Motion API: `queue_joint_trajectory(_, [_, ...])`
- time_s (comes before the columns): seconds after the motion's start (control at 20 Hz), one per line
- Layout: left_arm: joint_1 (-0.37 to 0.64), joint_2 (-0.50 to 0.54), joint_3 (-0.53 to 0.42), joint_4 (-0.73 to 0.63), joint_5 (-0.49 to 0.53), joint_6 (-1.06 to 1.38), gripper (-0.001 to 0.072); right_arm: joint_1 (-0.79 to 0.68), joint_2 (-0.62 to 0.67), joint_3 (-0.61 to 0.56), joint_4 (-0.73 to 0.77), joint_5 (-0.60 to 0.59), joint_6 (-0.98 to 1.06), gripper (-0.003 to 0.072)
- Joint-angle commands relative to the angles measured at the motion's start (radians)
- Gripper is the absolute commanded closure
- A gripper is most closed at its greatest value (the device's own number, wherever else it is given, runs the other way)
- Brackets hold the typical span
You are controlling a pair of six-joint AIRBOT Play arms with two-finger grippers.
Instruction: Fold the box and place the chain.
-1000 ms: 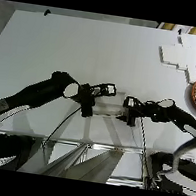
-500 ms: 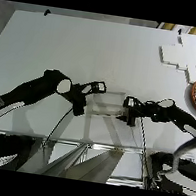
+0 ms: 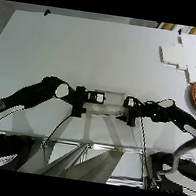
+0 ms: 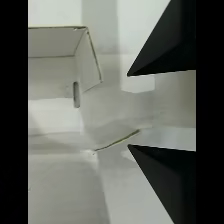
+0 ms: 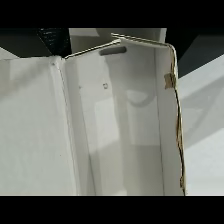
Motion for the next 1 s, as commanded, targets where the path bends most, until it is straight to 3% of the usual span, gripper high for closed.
queue_joint_trajectory(0.0, [-0.001,-0.007,-0.003,-0.02,0.065,0.071,0.0238,0.0,0.0,0.0,0.0,0.0,0.0,0.0272])
queue_joint_trajectory(0.1, [-0.002,-0.014,-0.004,-0.031,0.043,0.071,0.0253,0.0,0.0,0.0,0.0,0.0,0.0,0.0272])
queue_joint_trajectory(0.2, [-0.012,-0.019,-0.004,-0.071,0.012,0.071,0.0328,0.0,0.0,0.0,0.0,0.0,0.0,0.0272])
queue_joint_trajectory(0.3, [-0.032,-0.019,-0.003,-0.105,-0.004,0.073,0.033,0.0,0.0,0.0,0.0,0.0,0.0,0.0272])
queue_joint_trajectory(0.6, [-0.038,-0.019,-0.003,-0.13,0.046,0.106,0.0522,0.0,0.0,0.0,0.0,0.0,0.0,0.0272])
queue_joint_trajectory(0.95, [-0.066,-0.02,-0.003,-0.216,0.09,0.153,0.0523,0.0,0.0,0.0,0.0,0.0,0.0,0.0272])
